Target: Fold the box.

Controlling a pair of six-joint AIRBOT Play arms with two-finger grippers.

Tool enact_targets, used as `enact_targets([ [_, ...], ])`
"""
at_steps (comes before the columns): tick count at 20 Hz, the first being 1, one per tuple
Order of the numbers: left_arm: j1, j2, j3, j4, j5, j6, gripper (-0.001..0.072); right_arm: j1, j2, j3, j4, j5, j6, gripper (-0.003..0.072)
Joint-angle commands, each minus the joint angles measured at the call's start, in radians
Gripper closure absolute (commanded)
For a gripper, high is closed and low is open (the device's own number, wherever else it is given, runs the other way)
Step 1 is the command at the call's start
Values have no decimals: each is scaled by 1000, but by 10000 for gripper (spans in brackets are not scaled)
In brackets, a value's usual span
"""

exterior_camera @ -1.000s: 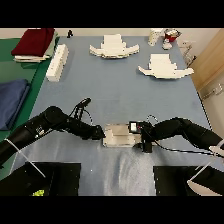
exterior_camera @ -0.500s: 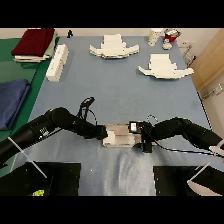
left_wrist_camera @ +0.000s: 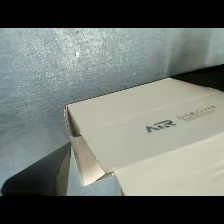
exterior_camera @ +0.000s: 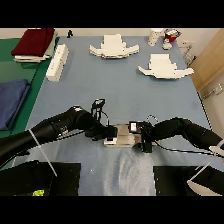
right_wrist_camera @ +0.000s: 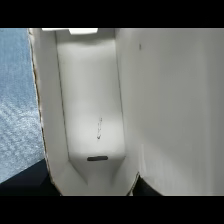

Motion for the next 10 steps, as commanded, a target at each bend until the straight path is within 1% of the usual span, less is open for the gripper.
enact_targets([
  [1,-48,-66,72,96,-59,-136,297,0,1,0,0,0,0,245],
  [4,-75,-82,98,174,-98,-240,297,0,1,0,0,0,0,244],
  [6,-90,-83,102,200,-123,-301,298,0,1,0,0,0,0,244],
  [10,-128,-114,117,251,-139,-383,298,0,1,0,0,0,0,244],
])
